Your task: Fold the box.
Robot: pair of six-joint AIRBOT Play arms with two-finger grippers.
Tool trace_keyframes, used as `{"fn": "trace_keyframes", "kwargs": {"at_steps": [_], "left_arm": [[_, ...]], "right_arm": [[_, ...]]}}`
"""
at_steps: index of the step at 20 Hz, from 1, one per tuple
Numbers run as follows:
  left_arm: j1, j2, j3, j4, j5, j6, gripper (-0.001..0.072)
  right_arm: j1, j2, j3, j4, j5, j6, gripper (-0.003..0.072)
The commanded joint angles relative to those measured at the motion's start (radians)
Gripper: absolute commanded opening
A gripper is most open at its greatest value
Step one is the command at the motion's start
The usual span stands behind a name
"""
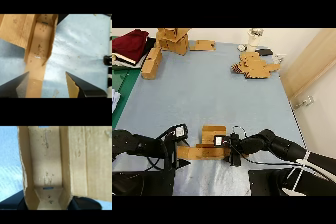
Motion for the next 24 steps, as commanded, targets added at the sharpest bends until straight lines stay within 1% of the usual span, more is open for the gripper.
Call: {"fn": "trace_keyframes", "kwargs": {"at_steps": [1, 5, 8, 12, 17, 20, 21, 22, 23, 24], "left_arm": [[-0.024, -0.075, -0.023, -0.005, 0.130, 0.150, 0.0719], [-0.024, -0.224, -0.022, -0.073, 0.169, 0.306, 0.0719], [-0.024, -0.298, -0.015, -0.075, 0.202, 0.342, 0.0719], [-0.025, -0.330, -0.014, -0.122, 0.237, 0.388, 0.0719], [-0.121, -0.353, -0.014, -0.138, 0.236, 0.402, 0.0719], [-0.129, -0.371, -0.014, -0.137, 0.240, 0.401, 0.0717], [-0.129, -0.376, -0.014, -0.136, 0.248, 0.401, 0.0681], [-0.129, -0.378, -0.014, -0.131, 0.263, 0.401, 0.0534], [-0.129, -0.379, -0.014, -0.129, 0.286, 0.401, 0.0486], [-0.129, -0.381, -0.014, -0.130, 0.312, 0.401, 0.0485]], "right_arm": [[0.000, 0.001, 0.000, -0.004, 0.000, 0.000, 0.0599], [0.000, 0.001, 0.000, -0.006, 0.000, 0.000, 0.0599], [0.000, 0.001, 0.000, -0.011, 0.000, 0.000, 0.0599], [0.000, 0.001, 0.000, -0.011, 0.000, 0.000, 0.0599], [0.000, 0.001, 0.000, -0.012, 0.000, 0.000, 0.0599], [0.000, 0.001, 0.000, -0.012, 0.000, 0.000, 0.0599], [0.000, 0.001, 0.000, -0.012, 0.000, 0.000, 0.0599], [0.000, 0.001, 0.000, -0.012, 0.000, 0.000, 0.0599], [0.000, 0.001, 0.000, -0.011, 0.000, 0.000, 0.0599], [0.000, 0.001, 0.000, -0.012, 0.000, 0.000, 0.0599]]}}
